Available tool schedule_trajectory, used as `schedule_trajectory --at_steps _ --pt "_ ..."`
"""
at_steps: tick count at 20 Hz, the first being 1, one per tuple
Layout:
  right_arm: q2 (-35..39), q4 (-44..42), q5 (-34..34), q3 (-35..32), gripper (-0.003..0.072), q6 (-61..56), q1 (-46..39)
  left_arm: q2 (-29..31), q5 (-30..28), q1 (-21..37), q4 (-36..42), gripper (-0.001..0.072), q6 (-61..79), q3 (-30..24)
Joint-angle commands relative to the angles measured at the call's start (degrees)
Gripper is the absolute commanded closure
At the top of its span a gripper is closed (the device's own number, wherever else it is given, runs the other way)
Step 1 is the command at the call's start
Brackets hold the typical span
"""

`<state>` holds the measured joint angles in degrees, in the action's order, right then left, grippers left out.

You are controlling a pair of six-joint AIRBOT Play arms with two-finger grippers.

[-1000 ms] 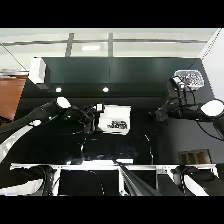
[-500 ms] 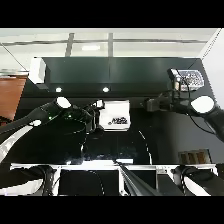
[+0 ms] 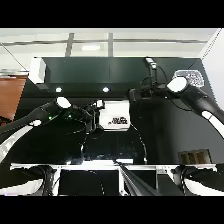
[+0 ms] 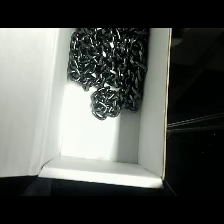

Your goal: Fold the box and place the chain.

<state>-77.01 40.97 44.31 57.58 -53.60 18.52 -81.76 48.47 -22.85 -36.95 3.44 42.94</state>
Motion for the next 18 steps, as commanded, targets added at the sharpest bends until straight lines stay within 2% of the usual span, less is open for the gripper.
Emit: schedule_trajectory --at_steps 1,5,9,18 --pt "-2.0 1.2 11.2 1.8 0.0071 19.3 0.8 0.0 0.0 0.0 0.0 0.0470 0.0 0.0" --pt "-2.0 3.1 18.6 1.8 0.0071 32.0 0.8 0.0 0.0 0.0 0.0 0.0470 0.0 0.0" --pt "-2.1 -1.3 17.7 1.6 0.0071 41.1 0.7 0.0 0.0 0.0 0.0 0.0470 0.0 0.0" --pt "-2.0 -3.1 20.5 -0.2 0.0072 42.8 0.8 0.0 0.0 0.0 0.0 0.0470 0.0 0.0"
